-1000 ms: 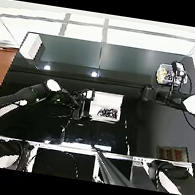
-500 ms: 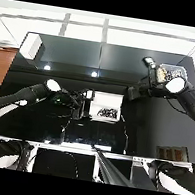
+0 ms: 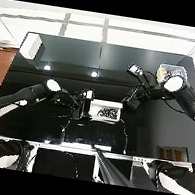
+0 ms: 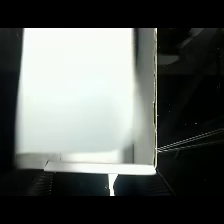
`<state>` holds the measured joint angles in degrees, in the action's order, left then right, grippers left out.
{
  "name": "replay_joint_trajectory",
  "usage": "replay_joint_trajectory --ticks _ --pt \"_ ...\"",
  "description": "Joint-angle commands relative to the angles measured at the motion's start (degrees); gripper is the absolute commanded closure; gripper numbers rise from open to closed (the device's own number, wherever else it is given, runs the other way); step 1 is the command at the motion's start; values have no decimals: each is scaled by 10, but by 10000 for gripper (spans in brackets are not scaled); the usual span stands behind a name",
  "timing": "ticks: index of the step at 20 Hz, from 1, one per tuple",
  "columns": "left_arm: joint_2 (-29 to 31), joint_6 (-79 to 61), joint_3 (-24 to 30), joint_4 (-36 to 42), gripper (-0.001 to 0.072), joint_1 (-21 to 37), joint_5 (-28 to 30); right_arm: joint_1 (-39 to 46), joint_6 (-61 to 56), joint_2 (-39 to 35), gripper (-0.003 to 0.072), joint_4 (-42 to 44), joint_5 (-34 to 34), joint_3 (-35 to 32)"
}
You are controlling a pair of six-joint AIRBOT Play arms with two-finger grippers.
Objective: Fold the box and place the chain.
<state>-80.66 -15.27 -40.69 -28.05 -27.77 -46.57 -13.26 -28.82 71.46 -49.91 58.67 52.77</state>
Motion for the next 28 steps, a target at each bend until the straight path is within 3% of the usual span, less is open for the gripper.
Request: replay_joint_trajectory --ticks 1,5,16,28 --pt "0 0 0 0 250 0 0 -2 39 -19 9 15 31 1" --pt "0 0 0 0 250 0 -2 -4 14 -48 9 40 105 -1" --pt "0 0 0 0 250 0 -6 -61 40 -35 9 3 25 -26" --pt "0 0 0 0 250 0 -6 -76 64 -30 10 5 27 -26"
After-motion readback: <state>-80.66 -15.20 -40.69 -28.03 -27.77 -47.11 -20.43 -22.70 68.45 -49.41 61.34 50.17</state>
